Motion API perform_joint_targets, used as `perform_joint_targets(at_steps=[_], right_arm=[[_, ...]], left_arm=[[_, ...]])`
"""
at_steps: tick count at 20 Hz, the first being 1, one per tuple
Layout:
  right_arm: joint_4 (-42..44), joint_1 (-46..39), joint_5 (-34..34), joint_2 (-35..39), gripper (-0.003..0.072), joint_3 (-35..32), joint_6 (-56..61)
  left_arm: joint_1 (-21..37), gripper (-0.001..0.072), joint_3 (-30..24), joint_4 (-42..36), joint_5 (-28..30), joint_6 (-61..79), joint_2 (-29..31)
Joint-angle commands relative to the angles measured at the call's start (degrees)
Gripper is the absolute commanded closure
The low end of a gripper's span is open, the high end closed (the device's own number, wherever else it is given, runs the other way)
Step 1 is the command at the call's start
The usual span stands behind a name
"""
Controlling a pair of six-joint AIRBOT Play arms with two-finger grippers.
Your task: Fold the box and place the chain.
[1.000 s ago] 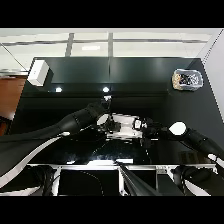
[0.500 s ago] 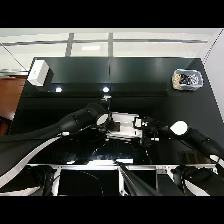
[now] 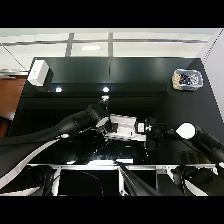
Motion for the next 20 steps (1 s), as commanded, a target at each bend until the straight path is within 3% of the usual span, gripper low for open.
perform_joint_targets(at_steps=[1, 3, 4, 6, 8, 9, 10, 12, 13, 20], right_arm=[[-1.57, -0.04, 0.48, -0.72, -0.002, 0.07, 0.0], [-1.51, -0.02, -1.62, -1.22, -0.0017, 0.09, -0.98], [-1.49, -0.02, -3.02, -1.22, 0.0089, 0.07, -1.01], [-0.96, -0.02, -4.17, -1.62, 0.0108, 0.09, -1.05], [2.08, 0.15, -4.2, -2.82, 0.0211, 0.09, -1.9], [3.41, 0.61, -4.39, -3.5, 0.0218, 0.09, -2.58], [4.26, 1.2, -4.68, -4.02, 0.0378, 0.09, -2.62], [5.11, 2.84, -6.12, -4.63, 0.0389, 0.09, -2.49], [5.68, 3.58, -6.51, -4.85, 0.0488, 0.09, -2.47], [12.9, 4.72, -9.64, -6.51, 0.0484, 0.09, -2.45]], left_arm=[[0.04, 0.0684, -0.22, 0.44, 0.52, -0.92, -0.48], [0.04, 0.0684, -0.22, 0.44, 0.52, -0.9, -0.52], [0.04, 0.0684, -0.22, 0.44, 0.52, -0.85, -0.52], [0.04, 0.0683, -0.22, 0.39, 0.5, -0.02, -0.52], [0.04, 0.0683, -0.22, 0.39, 0.31, 0.15, -0.52], [0.04, 0.0683, -0.22, 0.42, 0.31, 0.15, -0.52], [0.04, 0.0683, -0.22, 0.39, 0.31, 0.15, -0.52], [0.04, 0.0683, -0.22, 0.39, 0.31, 0.15, -0.52], [0.04, 0.0683, -0.22, 0.37, 0.28, 0.15, -0.52], [0.04, 0.0683, -0.22, -0.07, 0.28, 0.13, -0.52]])
